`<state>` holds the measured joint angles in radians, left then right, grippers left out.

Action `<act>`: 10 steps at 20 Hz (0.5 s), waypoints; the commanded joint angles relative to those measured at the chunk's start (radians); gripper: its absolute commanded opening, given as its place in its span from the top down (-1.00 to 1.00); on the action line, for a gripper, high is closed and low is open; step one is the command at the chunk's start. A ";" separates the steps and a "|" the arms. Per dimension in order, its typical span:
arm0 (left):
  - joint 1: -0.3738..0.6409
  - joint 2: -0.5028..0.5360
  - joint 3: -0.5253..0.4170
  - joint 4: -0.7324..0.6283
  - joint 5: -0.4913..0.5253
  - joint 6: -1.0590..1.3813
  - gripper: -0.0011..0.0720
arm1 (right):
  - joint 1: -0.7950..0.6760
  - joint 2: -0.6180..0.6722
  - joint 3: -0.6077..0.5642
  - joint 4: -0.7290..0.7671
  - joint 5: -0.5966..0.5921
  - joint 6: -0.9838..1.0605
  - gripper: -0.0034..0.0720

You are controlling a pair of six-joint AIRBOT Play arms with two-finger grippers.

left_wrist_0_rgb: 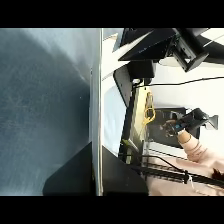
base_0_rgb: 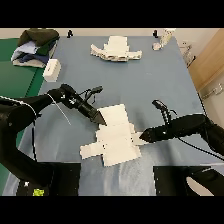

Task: Fold the box.

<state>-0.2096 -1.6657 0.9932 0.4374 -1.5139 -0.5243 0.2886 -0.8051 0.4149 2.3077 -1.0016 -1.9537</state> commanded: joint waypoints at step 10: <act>-0.097 0.195 0.050 0.058 0.235 0.305 0.95 | 0.000 0.000 0.154 -0.884 0.069 0.715 -0.34</act>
<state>-0.2596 -1.5623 1.0348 0.4355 -1.4273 -0.3363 0.2886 -0.8051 0.5117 1.7473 -0.9390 -1.5856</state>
